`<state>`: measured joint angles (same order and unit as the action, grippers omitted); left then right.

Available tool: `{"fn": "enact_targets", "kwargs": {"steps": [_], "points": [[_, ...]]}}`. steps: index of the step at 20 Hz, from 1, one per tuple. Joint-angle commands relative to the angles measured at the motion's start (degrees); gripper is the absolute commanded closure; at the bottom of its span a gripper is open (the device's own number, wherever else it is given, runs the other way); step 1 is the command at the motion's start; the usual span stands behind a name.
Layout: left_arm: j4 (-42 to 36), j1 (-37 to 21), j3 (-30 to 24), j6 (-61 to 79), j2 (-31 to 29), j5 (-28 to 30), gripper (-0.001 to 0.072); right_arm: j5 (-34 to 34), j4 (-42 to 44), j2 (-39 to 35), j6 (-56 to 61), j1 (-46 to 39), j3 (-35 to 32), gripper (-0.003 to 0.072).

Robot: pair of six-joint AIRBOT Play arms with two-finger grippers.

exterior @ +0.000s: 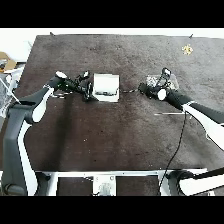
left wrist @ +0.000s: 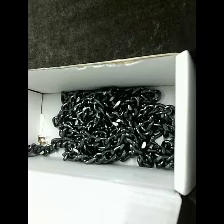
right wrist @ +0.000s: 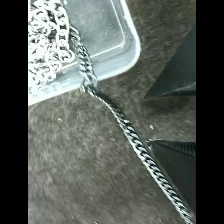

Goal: Fold the box and place the chain.

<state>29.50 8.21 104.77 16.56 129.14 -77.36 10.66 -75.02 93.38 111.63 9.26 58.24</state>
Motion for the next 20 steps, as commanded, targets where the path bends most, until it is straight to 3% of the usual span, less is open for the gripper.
{"fn": "enact_targets", "kwargs": {"steps": [1, 6, 7, 9, 10, 20], "points": [[0.02, -0.04, 0.04, 0.00, 0.02, 0.00, 0.0358, -5.88, 3.41, 2.75, 0.31, -0.04, 0.44, 0.0390], [0.02, -0.04, 0.04, 0.00, 0.02, 0.00, 0.0358, -9.01, 8.74, 5.57, 0.42, -0.55, 1.66, 0.0406], [0.02, -0.04, 0.04, 0.00, 0.02, 0.00, 0.0358, -9.18, 8.00, 5.57, -0.02, -0.31, 2.38, 0.0531], [0.02, -0.04, 0.04, 0.00, 0.02, 0.00, 0.0358, -9.27, 7.10, 5.53, 0.02, 0.24, 3.91, 0.0579], [0.02, -0.04, 0.04, 0.00, 0.02, 0.00, 0.0358, -8.46, 7.13, 5.03, 0.04, 0.50, 4.33, 0.0682], [0.02, -0.04, 0.04, 0.00, 0.02, -0.02, 0.0358, -8.92, -4.96, -17.73, -1.09, 12.46, 4.26, 0.0683]]}}
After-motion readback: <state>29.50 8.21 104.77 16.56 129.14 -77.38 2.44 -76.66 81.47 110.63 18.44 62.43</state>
